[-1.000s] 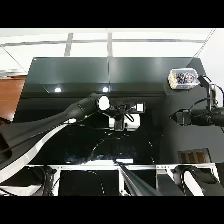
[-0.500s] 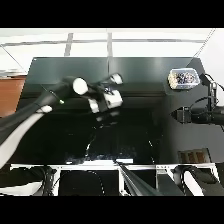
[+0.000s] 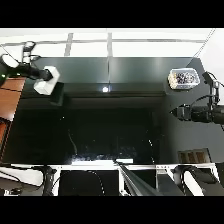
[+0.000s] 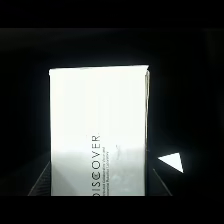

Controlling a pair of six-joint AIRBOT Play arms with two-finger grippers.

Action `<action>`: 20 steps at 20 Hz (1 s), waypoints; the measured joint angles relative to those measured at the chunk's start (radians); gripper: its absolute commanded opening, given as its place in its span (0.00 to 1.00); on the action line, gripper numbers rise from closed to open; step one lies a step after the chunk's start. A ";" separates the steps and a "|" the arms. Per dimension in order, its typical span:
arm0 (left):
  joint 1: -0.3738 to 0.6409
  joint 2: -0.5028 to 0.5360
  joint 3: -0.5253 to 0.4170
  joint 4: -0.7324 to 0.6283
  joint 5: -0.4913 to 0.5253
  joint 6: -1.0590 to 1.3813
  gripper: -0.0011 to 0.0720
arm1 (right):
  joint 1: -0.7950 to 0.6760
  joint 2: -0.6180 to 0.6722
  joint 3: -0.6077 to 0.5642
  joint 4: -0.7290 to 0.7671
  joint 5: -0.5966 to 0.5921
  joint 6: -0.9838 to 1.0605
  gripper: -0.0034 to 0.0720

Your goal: Fold the box and place the chain.

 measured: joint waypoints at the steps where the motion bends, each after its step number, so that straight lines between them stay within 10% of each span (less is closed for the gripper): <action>1: 0.031 -0.044 0.057 0.000 -0.012 -0.007 0.49 | 0.000 0.000 0.000 0.000 -0.006 0.010 0.06; 6: 0.087 -0.247 0.329 0.008 -0.045 -0.024 0.56 | 0.002 0.000 0.000 0.000 -0.025 0.087 0.06; 7: 0.087 -0.279 0.369 0.014 -0.049 -0.027 0.93 | 0.003 0.000 0.000 0.000 -0.026 0.096 0.06; 8: 0.083 -0.303 0.396 0.030 -0.051 -0.027 0.99 | 0.004 0.000 0.000 0.000 -0.028 0.106 0.06; 13: 0.024 -0.320 0.546 0.196 -0.089 -0.072 0.99 | 0.009 0.000 0.000 0.000 -0.039 0.123 0.06; 15: -0.010 -0.275 0.594 0.226 -0.093 -0.129 0.72 | 0.024 -0.001 0.000 -0.003 -0.069 0.127 0.06; 16: -0.029 -0.244 0.601 0.225 -0.103 -0.174 0.23 | 0.042 -0.005 0.000 -0.004 -0.100 0.127 0.06; 17: -0.047 -0.210 0.599 0.215 -0.126 -0.216 0.05 | 0.064 -0.011 0.000 -0.004 -0.138 0.127 0.06; 20: -0.116 -0.100 0.509 0.184 -0.252 -0.326 0.04 | 0.156 -0.042 0.000 -0.008 -0.289 0.128 0.06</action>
